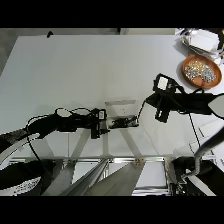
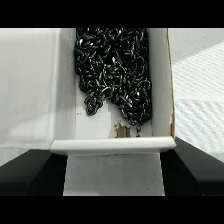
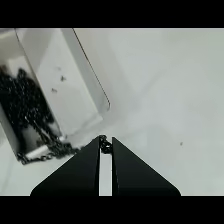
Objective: Fold the box and place the chain.
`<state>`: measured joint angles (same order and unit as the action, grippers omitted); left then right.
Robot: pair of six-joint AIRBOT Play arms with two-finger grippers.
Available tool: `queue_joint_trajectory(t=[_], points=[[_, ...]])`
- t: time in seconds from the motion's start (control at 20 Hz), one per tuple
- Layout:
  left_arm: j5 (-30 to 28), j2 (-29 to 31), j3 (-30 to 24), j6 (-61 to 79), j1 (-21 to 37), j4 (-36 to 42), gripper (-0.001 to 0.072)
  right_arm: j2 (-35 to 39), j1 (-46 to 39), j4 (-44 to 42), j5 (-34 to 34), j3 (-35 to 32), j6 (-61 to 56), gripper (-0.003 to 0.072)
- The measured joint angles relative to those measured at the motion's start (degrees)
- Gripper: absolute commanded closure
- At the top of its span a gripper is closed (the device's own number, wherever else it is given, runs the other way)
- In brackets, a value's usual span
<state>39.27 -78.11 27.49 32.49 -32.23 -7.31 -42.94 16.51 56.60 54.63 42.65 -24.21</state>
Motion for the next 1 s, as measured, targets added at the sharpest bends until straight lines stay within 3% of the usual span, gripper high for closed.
queue_joint_trajectory(t=[0.25, 0.5, 1.0], points=[[0.0, 0.0, 0.0, 0.0, -0.02, 0.0, 0.0571, 7.1, 0.11, -7.1, 0.28, 0.0, 0.48, 0.0675], [0.0, 0.0, 0.0, 0.0, -0.02, 0.0, 0.0571, 8.31, 4.24, -11.58, -0.66, 0.0, 0.68, 0.0675], [0.0, 0.0, 0.0, 0.0, -0.02, 0.0, 0.0571, -9.18, 15.72, -12.37, -1.2, 0.02, 0.11, 0.0673]])
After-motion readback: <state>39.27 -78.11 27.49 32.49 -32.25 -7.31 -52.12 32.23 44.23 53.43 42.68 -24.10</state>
